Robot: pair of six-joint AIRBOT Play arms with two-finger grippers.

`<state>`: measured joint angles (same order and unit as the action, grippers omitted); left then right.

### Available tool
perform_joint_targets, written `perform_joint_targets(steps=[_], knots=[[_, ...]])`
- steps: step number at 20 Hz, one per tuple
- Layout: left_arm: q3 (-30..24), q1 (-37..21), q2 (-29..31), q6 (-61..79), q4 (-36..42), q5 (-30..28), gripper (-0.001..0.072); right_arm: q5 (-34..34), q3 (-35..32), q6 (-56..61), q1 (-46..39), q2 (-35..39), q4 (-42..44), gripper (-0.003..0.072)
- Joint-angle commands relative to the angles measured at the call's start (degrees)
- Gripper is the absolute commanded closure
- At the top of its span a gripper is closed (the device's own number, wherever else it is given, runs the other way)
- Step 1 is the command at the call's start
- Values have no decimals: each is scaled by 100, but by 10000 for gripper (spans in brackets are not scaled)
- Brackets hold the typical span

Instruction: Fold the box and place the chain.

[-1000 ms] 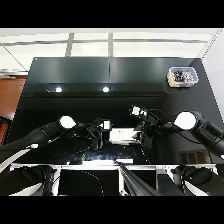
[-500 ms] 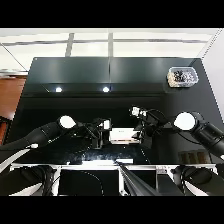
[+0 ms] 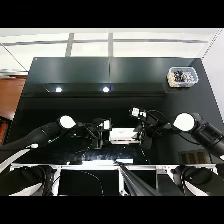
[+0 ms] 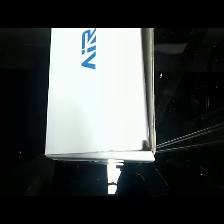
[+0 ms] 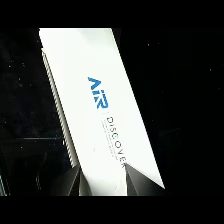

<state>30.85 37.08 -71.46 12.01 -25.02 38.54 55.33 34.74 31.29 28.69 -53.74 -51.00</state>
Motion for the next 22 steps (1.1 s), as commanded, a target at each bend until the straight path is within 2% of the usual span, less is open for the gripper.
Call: perform_joint_targets(steps=[1,12,19,22], knots=[[2,4,-4,-2,0,0,306,-7,-7,24,7,-4,0,380],[2,4,-4,-2,0,0,305,-83,-83,341,297,-2,20,378],[2,4,-4,-2,-2,4,305,232,101,1423,101,153,107,379],[2,4,-4,-2,0,2,305,509,184,2321,-181,238,151,380]])
